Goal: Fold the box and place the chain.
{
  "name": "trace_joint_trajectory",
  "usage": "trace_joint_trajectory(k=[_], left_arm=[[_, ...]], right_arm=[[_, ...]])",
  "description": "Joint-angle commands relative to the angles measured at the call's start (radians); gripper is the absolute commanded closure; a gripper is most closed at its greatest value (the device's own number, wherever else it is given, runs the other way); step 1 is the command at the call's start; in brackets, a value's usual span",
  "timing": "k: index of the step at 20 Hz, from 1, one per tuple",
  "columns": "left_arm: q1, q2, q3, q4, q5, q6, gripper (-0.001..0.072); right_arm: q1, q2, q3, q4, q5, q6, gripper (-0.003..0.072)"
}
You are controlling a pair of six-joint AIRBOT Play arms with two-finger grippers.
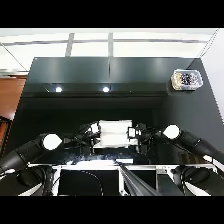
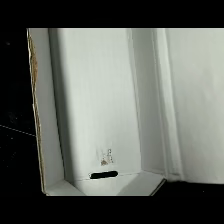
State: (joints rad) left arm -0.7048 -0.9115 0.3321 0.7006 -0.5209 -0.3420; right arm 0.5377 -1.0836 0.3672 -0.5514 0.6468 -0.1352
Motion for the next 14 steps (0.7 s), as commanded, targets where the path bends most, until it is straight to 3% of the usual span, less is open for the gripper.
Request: trace_joint_trajectory(k=[1, 4, 11, 12, 14], left_arm=[[-0.007, -0.029, 0.001, -0.068, 0.031, 0.027, 0.0547], [-0.044, -0.053, 0.003, -0.162, 0.077, 0.102, 0.0547], [-0.060, -0.077, 0.012, -0.162, 0.087, 0.109, 0.0545], [-0.061, -0.077, 0.012, -0.163, 0.087, 0.109, 0.0517], [-0.062, -0.077, 0.012, -0.162, 0.088, 0.110, 0.0299]], right_arm=[[0.000, 0.000, 0.000, 0.000, 0.000, 0.000, 0.0186], [0.000, 0.000, 0.000, 0.000, 0.000, 0.000, 0.0186], [0.000, 0.000, 0.000, 0.000, 0.000, 0.000, 0.0186], [0.000, 0.000, 0.000, 0.000, 0.000, 0.000, 0.0186], [0.000, 0.000, 0.000, 0.000, 0.000, 0.000, 0.0186]])
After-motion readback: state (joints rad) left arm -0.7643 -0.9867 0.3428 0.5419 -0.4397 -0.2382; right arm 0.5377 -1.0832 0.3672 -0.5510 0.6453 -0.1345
